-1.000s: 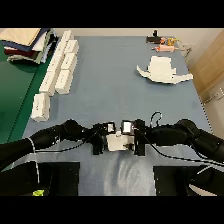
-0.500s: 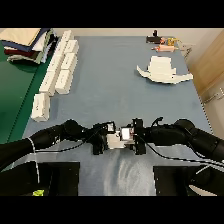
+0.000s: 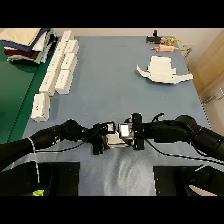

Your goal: Fold the box.

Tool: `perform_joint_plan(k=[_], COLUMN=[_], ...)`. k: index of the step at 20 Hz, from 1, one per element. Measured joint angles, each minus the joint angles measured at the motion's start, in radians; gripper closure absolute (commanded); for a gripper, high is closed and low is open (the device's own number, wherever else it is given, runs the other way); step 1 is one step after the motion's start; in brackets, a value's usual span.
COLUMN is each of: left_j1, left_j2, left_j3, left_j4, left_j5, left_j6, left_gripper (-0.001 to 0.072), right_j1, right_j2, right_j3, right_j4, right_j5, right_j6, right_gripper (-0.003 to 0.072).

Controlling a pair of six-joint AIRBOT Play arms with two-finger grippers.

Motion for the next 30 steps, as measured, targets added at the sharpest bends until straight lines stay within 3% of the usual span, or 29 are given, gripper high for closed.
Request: perform_joint_plan(k=[4,6,8,9,10,16,18,23,24,25,26,30], left_j1=[0.0,0.0,0.0,0.0,0.0,0.0,0.0,0.0,0.0,0.0,0.0,0.0], left_j2=[0.0,0.0,0.0,0.0,0.0,0.0,0.0,0.0,0.0,0.0,0.0,0.0], left_j3=[0.0,0.0,0.0,0.0,0.0,0.0,0.0,0.0,0.0,0.0,0.0,0.0], left_j4=[0.0,0.0,0.0,0.0,0.0,0.002,0.002,0.002,0.002,0.002,0.001,0.001], left_j5=[0.0,0.0,0.0,0.0,0.0,0.0,0.0,0.0,0.0,0.0,0.0,0.0], left_j6=[0.0,0.0,0.001,0.001,0.001,0.002,0.004,0.003,0.003,0.002,0.002,0.001], left_gripper=[0.0257,0.0257,0.0256,0.0257,0.0257,0.0257,0.0256,0.0257,0.0256,0.0257,0.0257,0.0256], right_j1=[0.0,0.0,0.0,0.0,0.0,0.0,0.0,0.0,0.0,0.0,0.0,0.0], right_j2=[0.0,-0.001,-0.007,-0.013,-0.019,-0.049,-0.052,-0.054,-0.054,-0.054,-0.055,-0.036], right_j3=[0.012,0.014,0.016,0.016,0.016,0.016,0.016,0.016,0.016,0.016,0.016,0.016], right_j4=[-0.013,-0.013,-0.013,-0.013,-0.01,0.012,0.022,0.03,0.031,0.032,0.031,0.032], right_j5=[0.0,-0.006,-0.027,-0.039,-0.055,-0.108,-0.118,-0.129,-0.13,-0.132,-0.135,-0.14], right_j6=[0.0,0.0,0.0,0.0,0.001,0.0,0.0,0.018,0.023,0.028,0.03,0.055], right_gripper=[0.0145,0.0234,0.0254,0.0355,0.0394,0.0415,0.0538,0.0539,0.0499,0.0352,0.0275,0.0275])
